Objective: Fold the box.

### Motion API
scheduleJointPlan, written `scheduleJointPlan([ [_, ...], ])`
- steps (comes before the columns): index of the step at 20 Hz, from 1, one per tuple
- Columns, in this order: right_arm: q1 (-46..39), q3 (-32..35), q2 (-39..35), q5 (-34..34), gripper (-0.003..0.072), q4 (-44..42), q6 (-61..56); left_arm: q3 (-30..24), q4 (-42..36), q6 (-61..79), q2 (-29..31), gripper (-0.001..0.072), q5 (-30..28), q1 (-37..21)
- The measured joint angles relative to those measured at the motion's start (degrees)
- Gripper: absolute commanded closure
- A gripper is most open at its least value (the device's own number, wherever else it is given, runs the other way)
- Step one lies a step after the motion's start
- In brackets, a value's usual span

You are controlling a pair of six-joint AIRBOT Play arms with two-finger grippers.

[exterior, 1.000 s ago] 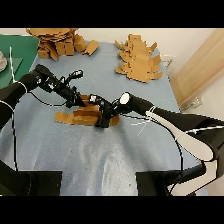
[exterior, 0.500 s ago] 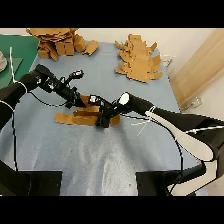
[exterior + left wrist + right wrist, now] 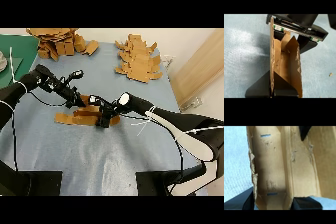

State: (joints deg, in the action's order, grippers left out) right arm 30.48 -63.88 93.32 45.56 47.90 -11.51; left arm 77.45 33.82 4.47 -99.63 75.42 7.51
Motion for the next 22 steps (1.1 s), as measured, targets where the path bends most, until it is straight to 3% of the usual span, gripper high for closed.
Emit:
scheduleJointPlan([
  [17, -0.11, 0.0, 0.0, -0.39, 0.0179, 0.37, -0.15, 0.0, -2.89, -1.57, -0.02, 0.0694, -3.3, 0.37],
  [18, -0.11, 0.0, 0.0, -0.42, 0.0179, 0.39, -0.17, 0.0, -3.26, -3.37, -0.02, 0.0409, -3.89, 0.46],
  [19, -0.09, 0.0, 0.0, -0.44, 0.0179, 0.46, -0.13, -0.04, -4.42, -5.97, -0.02, 0.0015, -5.68, 0.61],
  [22, -0.07, 0.0, 0.0, -0.39, 0.0179, 0.52, 0.02, 0.0, -4.46, -13.75, -0.02, 0.0045, -8.04, 0.63],
])
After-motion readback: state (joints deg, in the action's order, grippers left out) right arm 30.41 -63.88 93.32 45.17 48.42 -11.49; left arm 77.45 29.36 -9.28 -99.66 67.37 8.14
